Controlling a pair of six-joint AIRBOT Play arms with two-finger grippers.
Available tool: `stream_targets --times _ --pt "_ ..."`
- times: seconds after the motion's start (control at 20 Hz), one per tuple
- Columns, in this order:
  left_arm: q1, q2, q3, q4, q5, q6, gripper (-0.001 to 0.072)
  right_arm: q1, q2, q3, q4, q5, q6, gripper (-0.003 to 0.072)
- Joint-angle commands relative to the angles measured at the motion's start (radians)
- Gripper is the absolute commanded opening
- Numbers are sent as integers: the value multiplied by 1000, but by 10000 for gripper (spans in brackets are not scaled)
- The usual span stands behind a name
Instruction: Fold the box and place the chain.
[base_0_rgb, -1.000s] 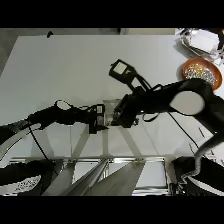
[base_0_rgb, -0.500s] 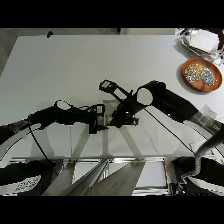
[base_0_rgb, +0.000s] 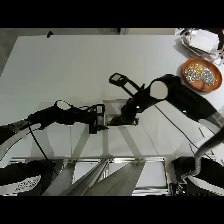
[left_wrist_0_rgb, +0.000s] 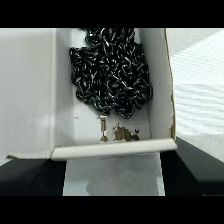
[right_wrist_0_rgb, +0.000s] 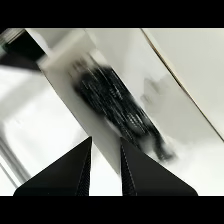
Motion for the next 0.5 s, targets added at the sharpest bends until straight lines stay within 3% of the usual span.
stream_targets --times 0.0,0.25,0.35,0.45 --pt "0 1 0 0 0 0 210 -113 98 -89 -37 58 -104 200" --pt "0 1 0 0 0 0 210 -249 142 -412 20 -139 -559 201" --pt "0 1 0 0 0 0 210 -257 141 -478 74 -197 -763 208" --pt "0 1 0 0 0 0 210 -257 133 -499 130 -239 -915 278"
